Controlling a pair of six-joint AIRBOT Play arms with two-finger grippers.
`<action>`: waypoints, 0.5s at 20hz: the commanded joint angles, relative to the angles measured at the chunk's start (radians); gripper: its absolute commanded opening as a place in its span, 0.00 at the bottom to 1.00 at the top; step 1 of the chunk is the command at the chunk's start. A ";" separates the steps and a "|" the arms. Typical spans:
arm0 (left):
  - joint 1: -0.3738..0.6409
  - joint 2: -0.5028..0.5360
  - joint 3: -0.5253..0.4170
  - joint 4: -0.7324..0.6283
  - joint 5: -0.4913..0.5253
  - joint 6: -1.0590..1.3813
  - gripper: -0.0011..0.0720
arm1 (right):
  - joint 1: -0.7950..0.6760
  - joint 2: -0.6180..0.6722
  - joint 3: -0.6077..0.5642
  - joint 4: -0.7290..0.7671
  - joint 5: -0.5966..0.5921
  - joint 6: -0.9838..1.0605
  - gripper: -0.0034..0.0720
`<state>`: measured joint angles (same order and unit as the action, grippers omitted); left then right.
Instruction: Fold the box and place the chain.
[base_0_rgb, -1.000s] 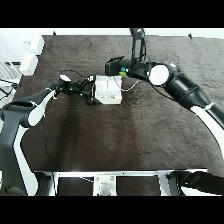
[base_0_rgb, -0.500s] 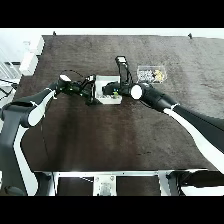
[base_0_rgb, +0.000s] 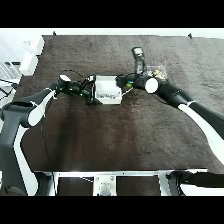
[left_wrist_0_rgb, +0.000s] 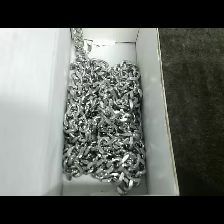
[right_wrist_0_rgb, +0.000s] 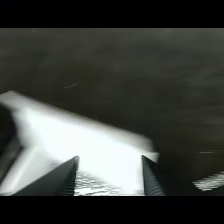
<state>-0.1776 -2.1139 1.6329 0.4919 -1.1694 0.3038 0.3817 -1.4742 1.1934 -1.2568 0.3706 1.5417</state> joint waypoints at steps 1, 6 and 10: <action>0.001 0.000 0.000 0.000 0.001 0.000 0.56 | -0.158 -0.029 -0.003 -0.026 0.006 0.037 0.71; 0.001 0.000 0.000 0.000 0.001 0.000 0.56 | -0.263 -0.200 0.017 0.079 -0.042 0.040 0.71; 0.001 0.000 0.000 0.000 0.002 0.000 0.56 | -0.253 -0.357 0.134 0.149 -0.042 0.032 0.71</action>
<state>-0.1776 -2.1139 1.6329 0.4923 -1.1690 0.3035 0.1387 -1.7309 1.2617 -1.1683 0.3378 1.5768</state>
